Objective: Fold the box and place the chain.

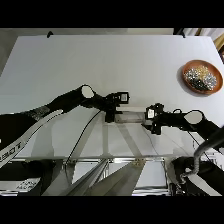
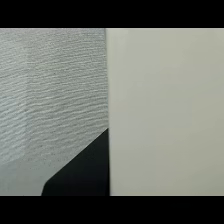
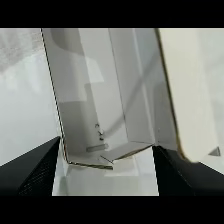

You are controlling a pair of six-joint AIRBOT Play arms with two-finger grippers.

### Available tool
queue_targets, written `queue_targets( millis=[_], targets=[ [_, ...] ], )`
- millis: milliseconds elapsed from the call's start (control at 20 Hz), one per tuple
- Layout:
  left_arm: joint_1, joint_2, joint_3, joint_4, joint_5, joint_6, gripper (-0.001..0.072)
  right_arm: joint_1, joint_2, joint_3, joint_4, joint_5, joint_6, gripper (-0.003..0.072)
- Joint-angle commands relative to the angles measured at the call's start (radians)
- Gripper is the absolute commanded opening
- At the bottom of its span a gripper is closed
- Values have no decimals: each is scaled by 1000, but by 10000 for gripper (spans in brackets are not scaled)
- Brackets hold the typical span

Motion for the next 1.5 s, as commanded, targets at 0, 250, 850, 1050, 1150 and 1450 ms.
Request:
queue_targets(
  millis=[0, 250, 850, 1050, 1150, 1450],
  targets=[
    [-1, -1, 0, 0, 0, 0, 10, -1, -50, 7, 37, 11, -40, 627],
    [-1, -1, 0, 0, 1, 0, 10, -1, -92, 7, 38, 11, -93, 624],
    [-1, -1, 0, 0, 1, 0, 10, -1, -261, 92, 86, 108, -119, 619],
    [-1, -1, 0, 0, 0, 0, 10, -1, -270, 92, 105, 117, -118, 619],
    [-1, -1, 0, 0, 0, 0, 10, -1, -270, 92, 124, 125, -118, 618],
    [-1, -1, 0, 0, 0, 0, 10, -18, -270, 92, 137, 156, -105, 614]
  ],
)
